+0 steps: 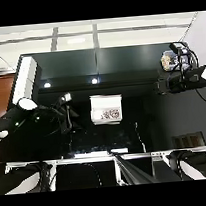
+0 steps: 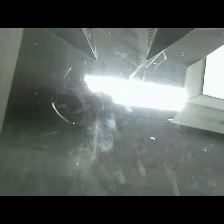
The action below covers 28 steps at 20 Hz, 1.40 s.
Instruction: Fold the box and place the chain.
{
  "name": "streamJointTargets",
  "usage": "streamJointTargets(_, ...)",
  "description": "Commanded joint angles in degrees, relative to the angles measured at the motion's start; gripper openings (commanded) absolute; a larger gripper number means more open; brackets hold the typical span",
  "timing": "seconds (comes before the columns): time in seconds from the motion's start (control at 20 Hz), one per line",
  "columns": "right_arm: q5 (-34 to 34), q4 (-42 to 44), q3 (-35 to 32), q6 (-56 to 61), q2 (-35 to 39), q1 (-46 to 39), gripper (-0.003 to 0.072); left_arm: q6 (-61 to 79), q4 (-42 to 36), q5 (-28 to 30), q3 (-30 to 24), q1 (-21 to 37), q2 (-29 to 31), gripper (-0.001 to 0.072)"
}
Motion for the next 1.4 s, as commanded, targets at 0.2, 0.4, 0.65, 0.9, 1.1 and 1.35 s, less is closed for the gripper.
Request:
streamJointTargets(0.2,0.70,0.13,-0.02,1.81,0.04,0.02,0.0371,19.06,-8.37,3.19,5.97,-3.04,-9.86,0.0713)
streamJointTargets(0.4,0.66,0.04,-0.02,1.77,0.04,0.02,0.0372,19.06,-8.31,4.31,6.08,-6.27,-11.54,0.0712)
streamJointTargets(0.65,0.66,0.04,-0.02,1.77,0.04,0.02,0.0371,17.49,-9.14,7.23,6.56,-8.46,-11.91,0.0711)
streamJointTargets(0.9,0.66,0.04,-0.02,1.77,0.04,0.02,0.0371,16.57,-9.20,7.45,6.91,-8.48,-12.22,0.0709)
streamJointTargets(1.1,0.57,0.04,-0.02,1.77,0.04,0.02,0.0371,15.26,-9.77,9.05,6.91,-8.48,-12.22,0.0708)
streamJointTargets(1.35,0.04,0.04,-0.02,1.77,0.04,0.02,0.0372,16.41,-9.40,9.84,6.97,-9.77,-12.22,0.0707)
